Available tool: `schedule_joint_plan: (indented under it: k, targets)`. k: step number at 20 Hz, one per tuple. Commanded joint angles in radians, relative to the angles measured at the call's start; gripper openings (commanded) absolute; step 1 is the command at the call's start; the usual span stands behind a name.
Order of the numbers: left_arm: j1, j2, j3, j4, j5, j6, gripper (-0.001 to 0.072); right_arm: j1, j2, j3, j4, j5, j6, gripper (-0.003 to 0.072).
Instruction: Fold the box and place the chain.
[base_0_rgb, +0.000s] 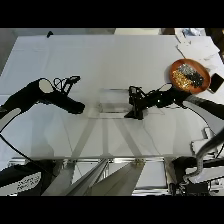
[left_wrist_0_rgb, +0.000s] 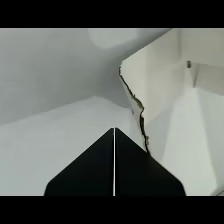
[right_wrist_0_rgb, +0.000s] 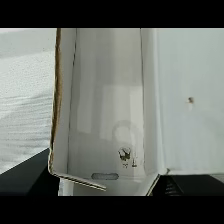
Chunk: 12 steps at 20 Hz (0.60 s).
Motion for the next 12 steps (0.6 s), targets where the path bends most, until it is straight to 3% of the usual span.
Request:
schedule_joint_plan:
  k: [1,6,8,12]
  targets:
    - [-0.017,-0.003,-0.001,-0.064,-0.004,-0.002,0.0008,0.000,0.000,0.001,0.000,0.000,0.000,0.0456]
    - [-0.052,-0.003,-0.001,-0.142,-0.008,-0.002,0.0027,0.000,0.000,0.001,0.000,0.000,0.000,0.0456]
    - [-0.051,-0.003,-0.001,-0.188,-0.013,0.003,0.0175,0.000,0.000,0.001,0.000,0.000,0.000,0.0456]
    - [-0.050,0.000,-0.001,-0.205,-0.014,0.017,0.0182,0.000,0.000,0.001,0.000,0.000,0.000,0.0456]
